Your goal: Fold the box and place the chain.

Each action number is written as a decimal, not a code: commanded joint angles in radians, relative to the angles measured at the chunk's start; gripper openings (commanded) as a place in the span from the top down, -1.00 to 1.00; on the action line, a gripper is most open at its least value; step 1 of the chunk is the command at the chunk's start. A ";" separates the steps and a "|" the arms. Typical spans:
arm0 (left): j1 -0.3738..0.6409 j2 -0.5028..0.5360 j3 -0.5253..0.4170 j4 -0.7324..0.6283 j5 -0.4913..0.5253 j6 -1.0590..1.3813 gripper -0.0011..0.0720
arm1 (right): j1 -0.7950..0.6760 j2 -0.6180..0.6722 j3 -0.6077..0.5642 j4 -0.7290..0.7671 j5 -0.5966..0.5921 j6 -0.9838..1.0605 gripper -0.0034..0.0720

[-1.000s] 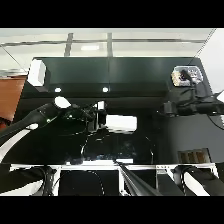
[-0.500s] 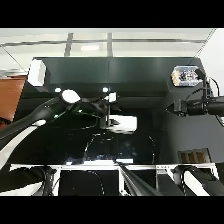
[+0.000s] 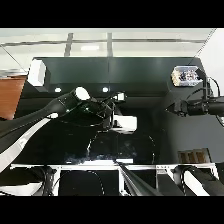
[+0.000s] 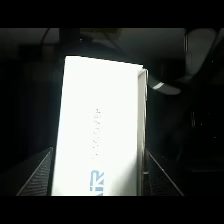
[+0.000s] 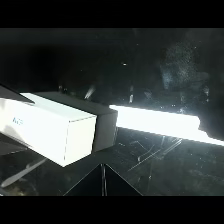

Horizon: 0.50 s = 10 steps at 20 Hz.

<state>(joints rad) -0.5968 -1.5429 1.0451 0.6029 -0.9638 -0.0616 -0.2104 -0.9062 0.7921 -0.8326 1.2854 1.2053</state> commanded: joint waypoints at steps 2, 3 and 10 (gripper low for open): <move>-0.004 -0.005 0.005 0.017 -0.034 -0.018 -0.98 | -0.001 0.001 0.001 0.000 -0.006 0.001 0.88; -0.004 -0.005 0.005 0.018 -0.033 -0.018 -0.98 | -0.001 0.001 0.001 0.000 -0.006 0.001 0.88; -0.019 -0.005 0.005 0.038 -0.032 -0.017 -0.98 | -0.001 0.001 0.001 -0.011 -0.006 0.002 0.88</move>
<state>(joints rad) -0.6067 -1.5475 1.0492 0.6235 -0.9951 -0.0788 -0.2104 -0.9062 0.7921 -0.8379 1.2789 1.2072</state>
